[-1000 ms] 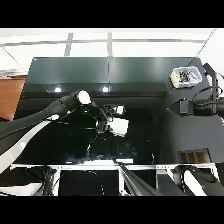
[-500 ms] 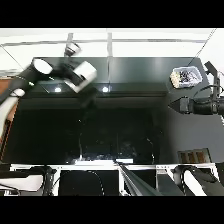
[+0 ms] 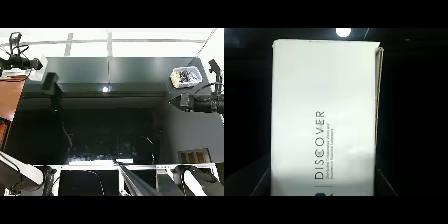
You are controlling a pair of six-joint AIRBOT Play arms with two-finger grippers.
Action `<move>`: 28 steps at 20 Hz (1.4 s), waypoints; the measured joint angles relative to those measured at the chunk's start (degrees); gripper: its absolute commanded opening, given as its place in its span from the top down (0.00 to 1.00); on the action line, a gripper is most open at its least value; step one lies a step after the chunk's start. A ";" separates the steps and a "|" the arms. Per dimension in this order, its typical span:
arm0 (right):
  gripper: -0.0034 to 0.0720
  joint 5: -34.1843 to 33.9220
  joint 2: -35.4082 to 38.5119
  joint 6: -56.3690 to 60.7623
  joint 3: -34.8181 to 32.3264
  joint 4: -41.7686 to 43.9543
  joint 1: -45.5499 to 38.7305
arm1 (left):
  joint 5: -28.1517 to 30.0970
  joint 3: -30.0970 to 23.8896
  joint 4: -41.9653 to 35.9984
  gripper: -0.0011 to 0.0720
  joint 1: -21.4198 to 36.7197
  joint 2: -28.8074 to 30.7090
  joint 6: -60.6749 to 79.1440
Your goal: Fold the box and place the chain.
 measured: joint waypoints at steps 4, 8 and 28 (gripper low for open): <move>0.94 -0.81 0.00 1.95 0.00 0.00 0.00 | -3.19 8.07 3.06 0.31 1.77 -7.65 -1.88; 0.94 -1.95 0.00 2.91 0.00 0.00 0.00 | -4.31 12.90 4.94 0.01 2.23 -9.38 -7.61; 0.94 -36.70 -2.08 3.02 -8.90 -14.53 21.68 | 5.03 -47.95 -7.32 0.96 -18.21 52.94 -8.20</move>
